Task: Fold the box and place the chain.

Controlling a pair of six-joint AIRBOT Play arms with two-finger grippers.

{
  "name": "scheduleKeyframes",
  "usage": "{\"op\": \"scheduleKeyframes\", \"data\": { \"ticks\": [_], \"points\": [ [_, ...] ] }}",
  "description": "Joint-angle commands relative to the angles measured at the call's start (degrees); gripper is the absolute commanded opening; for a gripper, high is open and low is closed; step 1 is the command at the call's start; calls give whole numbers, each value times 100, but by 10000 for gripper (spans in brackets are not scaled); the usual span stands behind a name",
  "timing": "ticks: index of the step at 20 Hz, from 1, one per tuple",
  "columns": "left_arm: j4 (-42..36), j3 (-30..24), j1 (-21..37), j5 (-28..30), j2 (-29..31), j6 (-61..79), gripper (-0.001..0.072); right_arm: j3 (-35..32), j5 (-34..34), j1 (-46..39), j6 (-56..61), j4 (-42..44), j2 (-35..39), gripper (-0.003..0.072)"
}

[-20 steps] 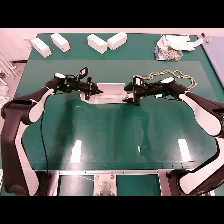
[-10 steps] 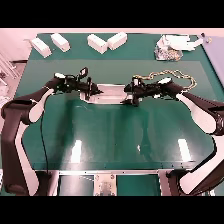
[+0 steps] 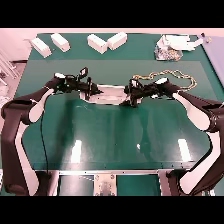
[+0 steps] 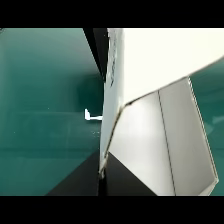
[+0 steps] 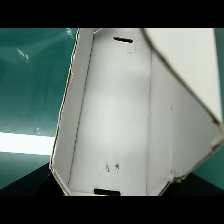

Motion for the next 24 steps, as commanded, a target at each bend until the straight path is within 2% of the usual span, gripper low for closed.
{"op": "scheduleKeyframes", "data": {
  "ticks": [1, 16, 24],
  "points": [
    [-2, 0, -2, 7, 2, 0, 21, 90, 72, 20, 81, -52, -107, 616],
    [-2, 0, -2, 9, 2, 0, 21, 195, 70, 109, 317, 72, -133, 616],
    [-4, 0, -2, 9, 2, 0, 21, 271, 9, 98, 466, -208, -216, 616]
  ]
}}
